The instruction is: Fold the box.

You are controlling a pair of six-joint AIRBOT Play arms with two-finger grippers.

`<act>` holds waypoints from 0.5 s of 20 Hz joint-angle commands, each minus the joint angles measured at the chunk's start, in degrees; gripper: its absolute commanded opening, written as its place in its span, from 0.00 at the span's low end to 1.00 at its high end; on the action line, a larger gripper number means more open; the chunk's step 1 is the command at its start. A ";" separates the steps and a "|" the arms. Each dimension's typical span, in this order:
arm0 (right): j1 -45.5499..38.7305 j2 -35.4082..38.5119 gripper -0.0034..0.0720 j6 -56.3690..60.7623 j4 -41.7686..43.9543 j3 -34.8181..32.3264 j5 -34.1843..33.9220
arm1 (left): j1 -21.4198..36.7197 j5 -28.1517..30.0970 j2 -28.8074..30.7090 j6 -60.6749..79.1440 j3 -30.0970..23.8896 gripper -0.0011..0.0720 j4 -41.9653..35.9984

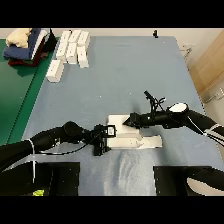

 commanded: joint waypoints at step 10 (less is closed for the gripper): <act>6.12 27.02 0.76 -2.40 -39.87 1.53 26.49 | 0.04 0.04 -0.02 -0.04 0.04 0.58 -0.04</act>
